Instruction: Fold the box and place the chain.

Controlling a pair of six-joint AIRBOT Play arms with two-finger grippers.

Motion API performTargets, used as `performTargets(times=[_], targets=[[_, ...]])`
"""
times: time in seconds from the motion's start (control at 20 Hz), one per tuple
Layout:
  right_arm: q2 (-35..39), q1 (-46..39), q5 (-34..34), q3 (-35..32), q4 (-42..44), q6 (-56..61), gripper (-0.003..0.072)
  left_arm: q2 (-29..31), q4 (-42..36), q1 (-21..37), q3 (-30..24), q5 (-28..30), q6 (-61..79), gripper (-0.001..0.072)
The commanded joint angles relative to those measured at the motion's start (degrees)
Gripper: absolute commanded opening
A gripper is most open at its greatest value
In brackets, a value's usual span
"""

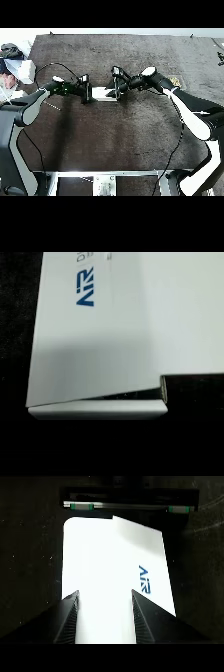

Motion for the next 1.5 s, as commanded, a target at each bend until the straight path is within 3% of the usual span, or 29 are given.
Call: performTargets(times=[0.0, 0.3, 0.5, 0.8, 1.3, 1.45], targets=[[0.17, -0.50, -1.84, -2.19, 1.62, -0.72, 0.0414, -0.02, 0.00, 0.00, 0.04, 0.02, 0.02, 0.0304], [-0.52, 0.57, -3.87, -2.93, 3.26, -4.11, 0.0441, 0.00, 0.00, 0.00, 0.04, 0.00, 0.02, 0.0304], [-0.70, 2.73, -9.73, -2.93, 1.77, -7.41, 0.0442, 0.00, 0.00, 0.00, 0.04, 0.00, 0.02, 0.0304], [-0.92, 2.78, -13.29, -2.93, 0.44, -8.63, 0.0441, -0.02, 0.00, 0.00, 0.04, 0.00, 0.02, 0.0304], [3.54, 2.78, -14.60, -2.82, 1.16, -10.10, 0.0421, 0.00, 0.00, 0.00, 0.04, 0.02, 0.02, 0.0304], [2.86, 2.73, -18.01, -2.82, 0.74, -10.60, 0.0420, 0.00, 0.00, 0.00, 0.04, 0.02, 0.02, 0.0303]])
